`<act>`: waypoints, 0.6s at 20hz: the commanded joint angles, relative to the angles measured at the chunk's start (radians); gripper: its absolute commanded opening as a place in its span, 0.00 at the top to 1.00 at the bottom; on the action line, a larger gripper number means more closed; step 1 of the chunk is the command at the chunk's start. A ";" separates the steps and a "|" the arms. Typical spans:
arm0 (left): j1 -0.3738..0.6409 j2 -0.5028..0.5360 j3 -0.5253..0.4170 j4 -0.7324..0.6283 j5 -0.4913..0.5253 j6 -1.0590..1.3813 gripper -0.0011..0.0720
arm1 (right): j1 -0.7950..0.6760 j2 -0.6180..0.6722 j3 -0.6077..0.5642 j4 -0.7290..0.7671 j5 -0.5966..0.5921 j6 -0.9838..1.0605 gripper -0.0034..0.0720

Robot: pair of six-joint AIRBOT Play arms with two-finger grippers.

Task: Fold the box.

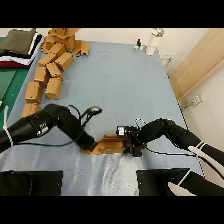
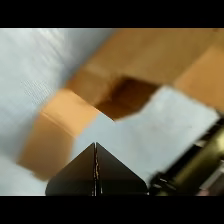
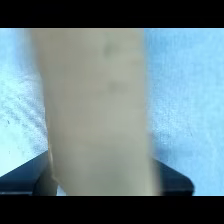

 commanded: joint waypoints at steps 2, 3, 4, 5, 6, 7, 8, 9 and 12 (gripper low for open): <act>-0.145 0.006 -0.091 -0.444 -0.124 -0.131 0.97 | 0.000 0.000 0.001 0.000 0.000 0.000 0.29; -0.195 0.006 -0.089 -0.496 -0.246 -0.125 0.97 | 0.000 0.000 0.001 0.001 -0.003 0.000 0.29; -0.227 0.006 -0.083 -0.508 -0.348 -0.121 0.97 | 0.000 0.000 0.001 0.000 -0.008 0.000 0.29; -0.230 0.006 -0.080 -0.508 -0.418 -0.121 0.97 | 0.000 0.000 0.001 0.000 -0.012 0.000 0.29; -0.222 0.007 -0.079 -0.506 -0.481 -0.119 0.97 | 0.000 0.000 0.001 0.000 -0.012 0.000 0.29; -0.202 0.007 -0.079 -0.507 -0.536 -0.109 0.97 | 0.000 0.000 0.001 0.000 -0.012 0.000 0.29; -0.172 0.006 -0.079 -0.506 -0.572 -0.098 0.97 | 0.000 0.000 0.001 0.000 -0.013 0.000 0.29; -0.137 0.006 -0.079 -0.507 -0.590 -0.081 0.97 | 0.000 0.000 0.001 0.001 -0.018 0.000 0.29; -0.046 0.006 -0.076 -0.513 -0.667 -0.057 0.97 | 0.000 0.000 0.001 0.000 -0.023 0.000 0.29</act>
